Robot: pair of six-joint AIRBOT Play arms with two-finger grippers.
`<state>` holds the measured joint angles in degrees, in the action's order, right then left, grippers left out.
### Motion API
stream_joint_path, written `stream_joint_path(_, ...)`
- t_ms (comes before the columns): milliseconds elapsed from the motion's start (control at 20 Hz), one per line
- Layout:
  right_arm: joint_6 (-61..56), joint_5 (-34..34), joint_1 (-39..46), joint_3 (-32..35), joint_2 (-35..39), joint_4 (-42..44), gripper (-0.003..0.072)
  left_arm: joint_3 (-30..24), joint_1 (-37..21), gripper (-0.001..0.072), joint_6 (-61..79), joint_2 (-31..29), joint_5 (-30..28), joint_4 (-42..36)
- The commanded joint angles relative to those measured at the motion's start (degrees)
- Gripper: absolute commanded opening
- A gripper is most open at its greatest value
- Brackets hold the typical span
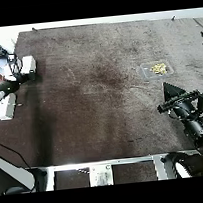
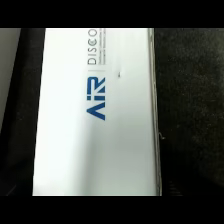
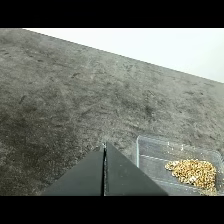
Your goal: Fold the box and place the chain.
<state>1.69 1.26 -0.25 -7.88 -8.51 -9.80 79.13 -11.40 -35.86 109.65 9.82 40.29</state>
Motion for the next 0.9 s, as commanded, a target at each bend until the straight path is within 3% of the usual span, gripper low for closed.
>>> stream_joint_path(0,0.0,0.0,0.0,0.0,0.0,0.0,-0.0022,0.5,0.0,0.0705,0.1,-0.5,0.2,0.0)
stream_joint_path(350,0.0,-0.2,0.0,0.0,0.0,0.0,-0.0023,0.6,0.0,0.0705,-0.2,-9.8,2.1,0.0)
stream_joint_path(550,0.0,-0.6,0.0,0.0,0.0,0.0,-0.0022,0.6,0.0,0.0703,-0.2,-19.6,8.7,0.0)
stream_joint_path(600,0.0,-0.7,0.0,0.0,0.0,0.0,-0.0023,0.6,0.0,0.0522,-0.2,-22.3,11.1,0.0)
stream_joint_path(650,0.0,-0.6,0.0,0.0,0.0,0.0,-0.0023,0.6,0.0,0.0114,0.0,-24.8,13.6,-0.1)
stream_joint_path(700,0.0,-0.7,0.0,0.0,0.0,0.0,-0.0023,0.6,0.0,0.0011,0.3,-27.4,15.6,-0.2)
stream_joint_path(850,0.0,-0.6,0.0,0.0,0.0,0.0,-0.0022,-0.8,0.2,0.0006,-1.5,-35.3,15.8,-2.3)
